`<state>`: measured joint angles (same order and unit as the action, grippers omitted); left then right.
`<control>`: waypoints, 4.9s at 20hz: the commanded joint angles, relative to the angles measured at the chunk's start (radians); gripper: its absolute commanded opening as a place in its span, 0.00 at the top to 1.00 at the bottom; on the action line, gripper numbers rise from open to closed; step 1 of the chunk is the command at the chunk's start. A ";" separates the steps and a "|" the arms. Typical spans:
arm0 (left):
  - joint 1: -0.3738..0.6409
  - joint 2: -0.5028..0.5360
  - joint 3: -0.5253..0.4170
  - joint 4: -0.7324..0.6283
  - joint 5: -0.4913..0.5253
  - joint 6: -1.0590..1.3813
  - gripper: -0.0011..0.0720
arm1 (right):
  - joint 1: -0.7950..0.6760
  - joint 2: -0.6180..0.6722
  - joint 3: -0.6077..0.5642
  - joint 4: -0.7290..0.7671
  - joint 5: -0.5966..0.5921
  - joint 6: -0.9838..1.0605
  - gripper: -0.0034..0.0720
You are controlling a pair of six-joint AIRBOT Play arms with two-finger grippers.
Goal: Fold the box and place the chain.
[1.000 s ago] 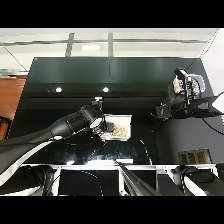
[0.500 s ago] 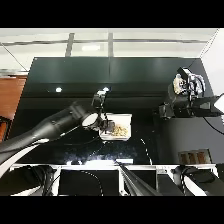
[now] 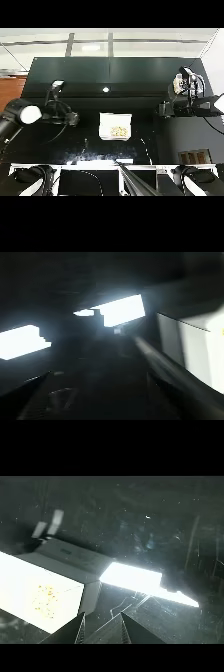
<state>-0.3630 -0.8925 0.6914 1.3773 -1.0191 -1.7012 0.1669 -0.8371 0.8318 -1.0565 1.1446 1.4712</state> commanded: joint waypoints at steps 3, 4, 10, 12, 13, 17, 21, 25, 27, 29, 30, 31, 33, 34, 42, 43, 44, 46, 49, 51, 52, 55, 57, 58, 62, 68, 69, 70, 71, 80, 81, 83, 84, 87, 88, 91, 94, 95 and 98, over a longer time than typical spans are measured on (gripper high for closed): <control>0.384 -0.037 -0.294 -0.894 0.086 0.813 0.09 | 0.000 0.001 0.000 0.000 -0.008 0.018 0.59; 0.382 -0.075 -0.300 -0.955 0.010 1.004 0.09 | 0.000 0.001 0.000 -0.002 -0.008 0.018 0.59; 0.194 -0.194 -0.296 -0.965 -0.056 1.913 0.09 | 0.000 0.000 -0.034 -0.003 -0.030 0.026 0.59; 0.124 -0.194 -0.276 -0.898 0.035 1.962 0.02 | 0.000 0.000 -0.046 -0.004 -0.030 0.042 0.59; 0.090 -0.194 -0.262 -0.847 0.071 1.994 0.02 | 0.000 0.000 -0.047 -0.004 -0.027 0.044 0.59; 0.007 -0.241 -0.212 -0.829 0.190 2.099 0.02 | 0.000 0.000 -0.047 -0.003 -0.029 0.044 0.59; -0.033 -0.368 -0.143 -0.849 0.171 2.098 0.02 | 0.000 0.000 -0.047 -0.003 -0.027 0.044 0.59; -0.033 -0.399 -0.111 -0.894 0.141 2.097 0.02 | 0.000 0.000 -0.047 -0.003 -0.024 0.044 0.59; -0.036 -0.402 -0.108 -0.892 0.124 2.098 0.02 | 0.000 0.000 -0.047 -0.003 -0.026 0.044 0.59; -0.036 -0.403 -0.107 -0.892 0.125 2.098 0.03 | 0.000 0.000 -0.047 -0.003 -0.029 0.044 0.59; -0.036 -0.403 -0.107 -0.892 0.124 2.098 0.06 | 0.000 0.000 -0.047 -0.003 -0.029 0.043 0.59; -0.036 -0.403 -0.107 -0.892 0.124 2.098 0.09 | 0.005 0.000 -0.047 -0.003 -0.035 0.043 0.59; -0.036 -0.403 -0.107 -0.892 0.124 2.097 0.31 | 0.033 -0.008 -0.047 0.024 -0.099 0.086 0.59; -0.036 -0.403 -0.107 -0.892 0.124 2.097 0.32 | 0.048 -0.022 -0.046 0.066 -0.155 0.111 0.58; -0.036 -0.403 -0.107 -0.892 0.125 2.097 0.32 | 0.209 -0.358 0.032 0.318 -0.389 -0.366 0.10; -0.036 -0.403 -0.107 -0.892 0.125 2.097 0.32 | 0.231 -0.380 0.032 0.319 -0.367 -0.497 0.10; -0.036 -0.403 -0.107 -0.892 0.125 2.097 0.32 | 0.244 -0.384 0.032 0.319 -0.341 -0.618 0.10; -0.036 -0.403 -0.107 -0.892 0.125 2.097 0.32 | 0.245 -0.365 0.049 0.319 -0.267 -0.797 0.10; -0.036 -0.403 -0.107 -0.892 0.125 2.097 0.32 | 0.245 -0.312 0.088 0.295 -0.129 -0.935 0.10; -0.036 -0.403 -0.107 -0.892 0.125 2.097 0.32 | 0.248 -0.306 0.079 0.252 -0.034 -0.935 0.10; -0.036 -0.403 -0.107 -0.892 0.125 2.097 0.32 | 0.255 -0.306 0.057 0.240 -0.031 -0.935 0.10; -0.036 -0.403 -0.107 -0.892 0.125 2.097 0.32 | 0.296 -0.306 -0.021 0.243 -0.098 -0.956 0.10; -0.036 -0.403 -0.107 -0.892 0.124 2.097 0.32 | 0.330 -0.306 -0.041 0.240 -0.117 -0.994 0.10; -0.036 -0.403 -0.107 -0.892 0.124 2.097 0.32 | 0.343 -0.306 -0.041 0.241 -0.118 -1.009 0.10; -0.036 -0.403 -0.107 -0.892 0.124 2.097 0.32 | 0.359 -0.306 -0.041 0.240 -0.117 -1.050 0.10; -0.036 -0.403 -0.107 -0.892 0.125 2.097 0.32 | 0.359 -0.306 -0.041 0.240 -0.160 -1.049 0.60; -0.036 -0.403 -0.107 -0.892 0.125 2.097 0.32 | 0.359 -0.306 -0.041 0.240 -0.162 -1.049 0.63; -0.036 -0.403 -0.107 -0.892 0.124 2.097 0.32 | 0.359 -0.306 -0.041 0.239 -0.162 -1.049 0.63; -0.036 -0.403 -0.107 -0.892 0.124 2.097 0.32 | 0.359 -0.306 -0.042 0.236 -0.161 -1.049 0.63; -0.036 -0.403 -0.107 -0.892 0.125 2.097 0.32 | 0.359 -0.322 -0.042 0.234 -0.158 -1.049 0.63; -0.036 -0.403 -0.107 -0.892 0.125 2.097 0.32 | 0.359 -0.322 -0.042 0.234 -0.158 -1.049 0.63; -0.036 -0.403 -0.107 -0.892 0.124 2.097 0.32 | 0.359 -0.322 -0.042 0.234 -0.154 -1.049 0.63; -0.036 -0.403 -0.107 -0.892 0.125 2.097 0.32 | 0.359 -0.322 -0.042 0.234 -0.149 -1.049 0.63; -0.036 -0.403 -0.107 -0.892 0.125 2.097 0.32 | 0.359 -0.322 -0.042 0.232 -0.127 -1.049 0.63; -0.036 -0.403 -0.107 -0.892 0.125 2.097 0.32 | 0.359 -0.322 -0.042 0.233 -0.126 -1.049 0.63; -0.036 -0.403 -0.107 -0.892 0.125 2.097 0.32 | 0.359 -0.322 -0.042 0.216 -0.127 -1.049 0.63; -0.036 -0.403 -0.107 -0.892 0.124 2.097 0.32 | 0.359 -0.322 -0.042 0.209 -0.128 -1.049 0.57; -0.036 -0.403 -0.107 -0.892 0.125 2.097 0.32 | 0.359 -0.322 -0.042 0.208 -0.128 -1.049 0.57; -0.036 -0.403 -0.107 -0.892 0.125 2.097 0.32 | 0.359 -0.322 -0.042 0.207 -0.129 -1.049 0.57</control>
<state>-0.3988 -1.2949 0.5835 0.4828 -0.8951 0.3962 0.5255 -1.1584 0.7902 -0.8444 1.0168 0.4225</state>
